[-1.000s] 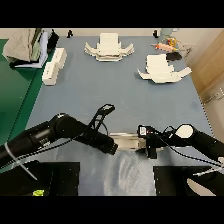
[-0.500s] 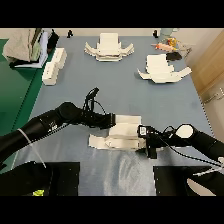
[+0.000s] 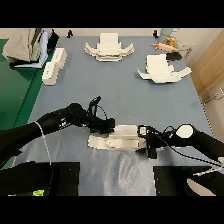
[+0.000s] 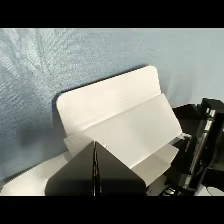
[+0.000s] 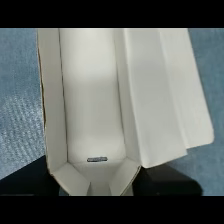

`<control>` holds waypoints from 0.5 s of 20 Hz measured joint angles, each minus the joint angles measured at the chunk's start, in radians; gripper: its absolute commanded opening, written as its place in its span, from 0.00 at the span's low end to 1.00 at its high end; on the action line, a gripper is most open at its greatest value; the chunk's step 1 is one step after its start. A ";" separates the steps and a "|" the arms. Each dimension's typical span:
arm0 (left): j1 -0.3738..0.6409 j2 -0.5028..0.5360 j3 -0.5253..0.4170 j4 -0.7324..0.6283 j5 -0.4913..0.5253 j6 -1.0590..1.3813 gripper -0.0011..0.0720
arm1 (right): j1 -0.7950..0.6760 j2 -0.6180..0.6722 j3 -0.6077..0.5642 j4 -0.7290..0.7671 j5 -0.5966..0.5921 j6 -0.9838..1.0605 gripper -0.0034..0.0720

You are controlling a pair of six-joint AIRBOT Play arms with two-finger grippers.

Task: Fold the box.

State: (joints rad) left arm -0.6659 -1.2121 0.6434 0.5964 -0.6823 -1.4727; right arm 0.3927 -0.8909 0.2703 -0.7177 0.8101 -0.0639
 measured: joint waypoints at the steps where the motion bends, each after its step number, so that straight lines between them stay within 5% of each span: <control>1: 0.000 -0.003 0.000 0.000 -0.001 0.005 0.04 | 0.000 0.000 0.000 0.000 0.000 0.000 0.72; 6: 0.011 0.005 0.005 -0.026 -0.014 0.076 0.04 | 0.000 0.000 0.000 0.000 0.000 0.000 0.72; 10: 0.113 0.111 0.017 -0.049 -0.113 0.170 0.04 | 0.000 0.000 0.000 0.000 0.000 -0.001 0.72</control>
State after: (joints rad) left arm -0.5533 -1.1011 0.6601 0.5476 -0.7956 -1.3029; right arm 0.3927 -0.8909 0.2703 -0.7177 0.8097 -0.0647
